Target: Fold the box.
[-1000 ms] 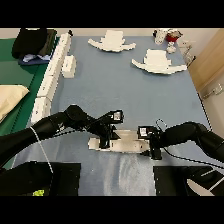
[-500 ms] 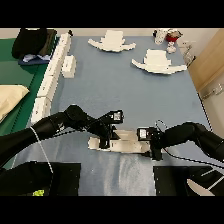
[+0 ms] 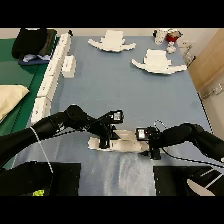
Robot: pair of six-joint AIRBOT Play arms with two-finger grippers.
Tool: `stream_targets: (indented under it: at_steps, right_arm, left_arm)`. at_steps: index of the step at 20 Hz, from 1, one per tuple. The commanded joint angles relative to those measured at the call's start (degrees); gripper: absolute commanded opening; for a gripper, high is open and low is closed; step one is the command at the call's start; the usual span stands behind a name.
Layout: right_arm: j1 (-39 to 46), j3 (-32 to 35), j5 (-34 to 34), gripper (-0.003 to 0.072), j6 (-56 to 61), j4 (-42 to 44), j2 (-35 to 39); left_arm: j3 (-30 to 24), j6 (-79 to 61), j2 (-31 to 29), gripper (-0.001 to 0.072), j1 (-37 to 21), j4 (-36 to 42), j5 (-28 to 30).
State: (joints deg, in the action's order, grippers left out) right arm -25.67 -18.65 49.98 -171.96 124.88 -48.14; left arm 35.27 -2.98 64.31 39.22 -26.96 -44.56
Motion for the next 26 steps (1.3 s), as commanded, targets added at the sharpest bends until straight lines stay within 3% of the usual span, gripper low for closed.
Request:
stream_targets:
  at_steps: [1,3,4,5,6,12,14,18,26]
  right_arm:
    - [-0.09,0.87,-1.51,0.0645,0.0,0.11,-0.11]
    - [-0.17,0.87,-1.53,0.0642,0.0,0.09,-0.11]
    - [-0.17,0.9,-1.51,0.0607,-0.02,0.07,-0.11]
    - [-0.17,0.9,-1.49,0.0508,0.0,0.0,-0.11]
    - [-0.17,0.9,-1.49,0.05,0.0,-0.02,-0.11]
    - [-0.17,0.74,-1.57,0.0512,0.0,-1.22,0.0]
    - [-0.17,0.74,-2.14,0.059,0.0,-1.29,0.0]
    - [-0.15,0.74,-4.26,0.0583,-0.02,-1.66,0.0]
    - [-0.17,0.74,-1.51,0.0582,0.0,-0.72,0.72]
  left_arm:
    - [0.0,-0.02,0.02,0.0013,0.0,0.0,0.0]
    - [0.0,-0.02,0.02,0.0014,0.0,-0.02,0.0]
    - [0.0,-0.02,0.02,0.0014,0.0,-0.02,0.0]
    - [0.0,-0.02,0.02,0.0013,0.0,-0.02,0.0]
    - [0.0,-0.02,0.02,0.0013,0.0,-0.02,0.0]
    - [0.0,-0.02,0.02,0.0014,0.0,-0.02,0.0]
    - [0.0,-0.02,0.02,0.0013,0.0,-0.02,0.0]
    - [0.0,-0.02,0.02,0.0013,0.0,-0.02,0.0]
    - [0.0,0.0,0.02,0.0013,0.0,-0.02,0.0]
